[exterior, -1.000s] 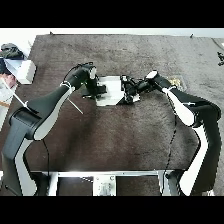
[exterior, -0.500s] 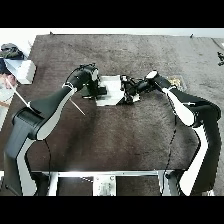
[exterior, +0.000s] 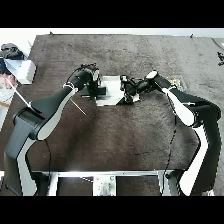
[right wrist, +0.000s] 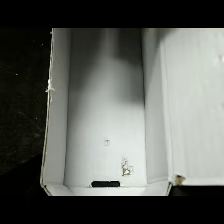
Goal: Fold the box and place the chain.
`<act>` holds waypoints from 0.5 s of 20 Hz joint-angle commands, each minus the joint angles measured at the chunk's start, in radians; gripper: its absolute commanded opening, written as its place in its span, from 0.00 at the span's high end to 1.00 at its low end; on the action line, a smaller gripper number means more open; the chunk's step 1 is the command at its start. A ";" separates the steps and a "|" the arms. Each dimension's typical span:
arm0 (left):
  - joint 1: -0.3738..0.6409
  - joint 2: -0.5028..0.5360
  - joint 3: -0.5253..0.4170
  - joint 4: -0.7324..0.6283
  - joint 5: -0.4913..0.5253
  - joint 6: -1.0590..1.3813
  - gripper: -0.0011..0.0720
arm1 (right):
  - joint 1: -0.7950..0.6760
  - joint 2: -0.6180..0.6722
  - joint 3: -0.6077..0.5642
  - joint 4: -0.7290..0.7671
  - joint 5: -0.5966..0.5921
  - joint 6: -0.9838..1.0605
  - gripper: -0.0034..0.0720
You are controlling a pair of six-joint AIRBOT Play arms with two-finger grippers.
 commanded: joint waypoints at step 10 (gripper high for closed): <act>-0.003 0.021 0.169 -0.023 -0.150 0.397 0.21 | 0.000 0.000 0.000 0.000 0.002 0.001 0.38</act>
